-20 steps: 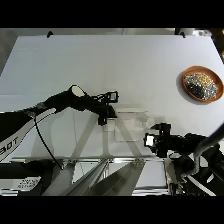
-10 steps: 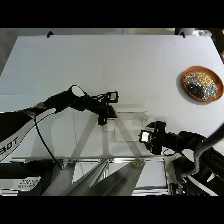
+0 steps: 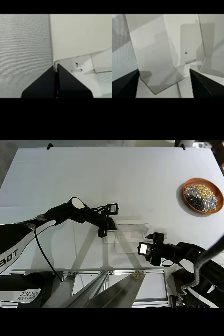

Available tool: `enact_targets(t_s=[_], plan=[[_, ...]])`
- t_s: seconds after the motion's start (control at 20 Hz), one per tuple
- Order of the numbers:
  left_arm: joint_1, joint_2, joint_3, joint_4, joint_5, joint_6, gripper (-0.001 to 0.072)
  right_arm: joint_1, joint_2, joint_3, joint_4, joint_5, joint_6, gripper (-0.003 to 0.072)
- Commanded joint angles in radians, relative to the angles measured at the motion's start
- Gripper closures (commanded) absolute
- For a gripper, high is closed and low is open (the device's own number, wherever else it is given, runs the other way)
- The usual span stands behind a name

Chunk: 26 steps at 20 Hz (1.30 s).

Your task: Fold the box and place the chain.

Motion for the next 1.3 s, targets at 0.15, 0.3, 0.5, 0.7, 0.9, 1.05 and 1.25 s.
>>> enact_targets(t_s=[0.15,0.3,0.5,0.7,0.9,1.05,1.25], plan=[[0.000,-0.001,0.000,0.000,0.000,0.000,0.0697,0.001,-0.003,0.002,0.001,-0.086,-0.008,0.0004],[0.000,-0.001,0.000,0.000,0.000,0.000,0.0697,-0.013,-0.003,0.025,0.019,-0.073,-0.044,0.0004],[0.000,-0.001,0.000,0.000,0.000,0.000,0.0697,-0.154,-0.003,0.073,0.154,0.007,-0.233,0.0004],[0.000,-0.001,0.000,0.000,0.000,0.000,0.0697,-0.267,-0.003,0.079,0.270,0.044,-0.405,0.0004],[0.000,-0.001,0.000,0.000,0.000,0.000,0.0697,-0.299,-0.003,0.079,0.375,0.043,-0.550,0.0004],[0.000,-0.001,0.000,0.000,0.000,0.000,0.0697,-0.378,-0.023,0.088,0.513,0.067,-0.612,0.0003],[0.000,-0.001,0.000,0.000,0.000,0.000,0.0697,-0.433,-0.102,0.121,0.588,0.114,-0.742,0.0003]])
